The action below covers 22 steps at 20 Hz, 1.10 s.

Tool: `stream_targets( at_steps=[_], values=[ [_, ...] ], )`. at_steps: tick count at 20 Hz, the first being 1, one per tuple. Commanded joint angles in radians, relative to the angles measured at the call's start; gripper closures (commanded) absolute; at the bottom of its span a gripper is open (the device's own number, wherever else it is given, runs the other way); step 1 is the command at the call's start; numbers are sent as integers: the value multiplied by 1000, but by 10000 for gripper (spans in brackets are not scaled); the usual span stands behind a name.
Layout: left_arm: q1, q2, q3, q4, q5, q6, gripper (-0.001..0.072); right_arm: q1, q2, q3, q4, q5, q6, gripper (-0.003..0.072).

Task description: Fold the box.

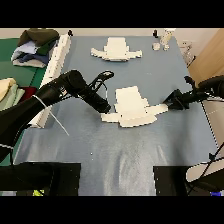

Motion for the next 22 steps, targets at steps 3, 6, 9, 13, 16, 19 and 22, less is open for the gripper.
stream_targets(
  at_steps=[3,6,9,13,16,19,22],
  values=[
    [0,0,1,0,0,0,697,42,-40,8,77,-77,-82,293],
    [0,0,1,0,7,2,697,83,-40,8,77,-90,-85,321],
    [0,0,1,0,12,2,697,101,-40,8,76,-106,-85,412],
    [0,0,1,0,13,2,697,117,-40,8,72,-129,-80,644],
    [0,0,1,-3,20,1,697,132,-40,8,76,-129,-50,682],
    [0,0,1,-68,27,0,697,171,1,-35,85,-97,-37,682],
    [25,0,6,-89,36,-73,694,227,152,-203,93,67,-38,683]
  ],
)
